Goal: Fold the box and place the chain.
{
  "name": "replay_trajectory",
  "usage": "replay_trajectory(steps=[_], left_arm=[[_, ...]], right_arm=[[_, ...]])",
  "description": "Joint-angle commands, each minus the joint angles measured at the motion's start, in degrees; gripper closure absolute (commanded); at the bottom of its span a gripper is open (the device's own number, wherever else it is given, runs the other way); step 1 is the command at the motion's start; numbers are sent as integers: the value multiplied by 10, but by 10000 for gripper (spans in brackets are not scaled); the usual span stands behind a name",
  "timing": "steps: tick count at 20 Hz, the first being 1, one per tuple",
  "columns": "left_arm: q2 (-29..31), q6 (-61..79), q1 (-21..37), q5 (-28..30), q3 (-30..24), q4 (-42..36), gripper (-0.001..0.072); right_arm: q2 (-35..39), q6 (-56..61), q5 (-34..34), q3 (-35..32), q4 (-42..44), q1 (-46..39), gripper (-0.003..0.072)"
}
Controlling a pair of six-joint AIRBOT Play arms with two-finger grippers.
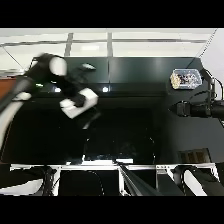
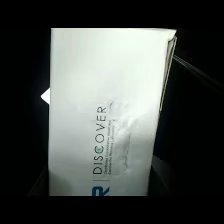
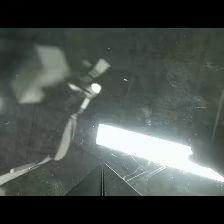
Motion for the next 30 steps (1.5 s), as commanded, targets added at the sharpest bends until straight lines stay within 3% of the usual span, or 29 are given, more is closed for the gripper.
replay_trajectory(steps=[1,5,9,13,20,21,22,23,25,29,30], left_arm=[[51,-83,185,1,-44,30,489],[39,-115,364,51,-61,12,489],[16,-29,432,141,-61,-39,483],[-34,62,435,218,-38,-92,483],[-151,70,433,210,46,-75,462],[-159,70,429,215,49,-75,388],[-163,70,426,223,49,-75,214],[-164,70,422,231,49,-74,-11],[-160,70,416,219,80,-70,-6],[-135,-59,394,111,221,-79,3],[-121,-104,383,78,241,-85,100]], right_arm=[[0,0,-4,1,0,0,667],[0,1,-18,1,0,0,667],[0,-5,-20,1,0,0,667],[0,-5,-26,1,1,0,667],[0,-4,-48,1,1,0,667],[0,-4,-54,1,1,0,667],[0,-4,-61,1,1,0,667],[0,-4,-66,1,1,0,667],[0,-4,-69,1,3,0,667],[0,-4,-99,1,5,34,667],[0,-4,-121,1,5,52,667]])
